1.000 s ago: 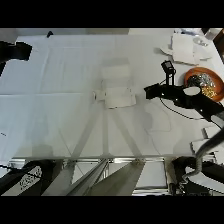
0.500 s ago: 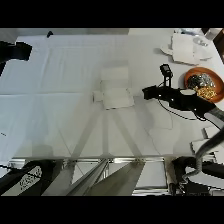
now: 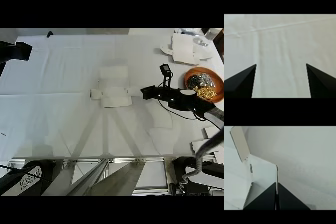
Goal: Fold the box and place the chain.
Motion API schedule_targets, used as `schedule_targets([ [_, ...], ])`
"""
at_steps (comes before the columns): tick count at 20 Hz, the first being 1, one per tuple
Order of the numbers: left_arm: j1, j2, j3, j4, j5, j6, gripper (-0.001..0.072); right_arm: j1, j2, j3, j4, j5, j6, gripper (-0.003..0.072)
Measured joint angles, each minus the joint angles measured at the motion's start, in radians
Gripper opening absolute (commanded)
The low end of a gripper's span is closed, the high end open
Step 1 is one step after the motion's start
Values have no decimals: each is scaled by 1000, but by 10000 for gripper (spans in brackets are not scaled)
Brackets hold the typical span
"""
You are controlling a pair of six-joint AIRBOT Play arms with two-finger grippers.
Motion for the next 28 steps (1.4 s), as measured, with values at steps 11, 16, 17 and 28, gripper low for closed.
schedule_targets([
  [11, 0, 0, 0, 0, 0, 0, 696, 0, 0, 0, 3, 73, -1, 11],
  [16, 0, 0, 0, 0, 3, 0, 696, 0, 0, 0, 3, 77, -2, 11],
  [17, 0, 0, 0, -3, 3, 0, 696, 0, 0, 0, 3, 77, -2, 11],
  [28, -4, 0, 0, -90, -20, -3, 695, 0, 0, 0, 3, 78, -2, 11],
])
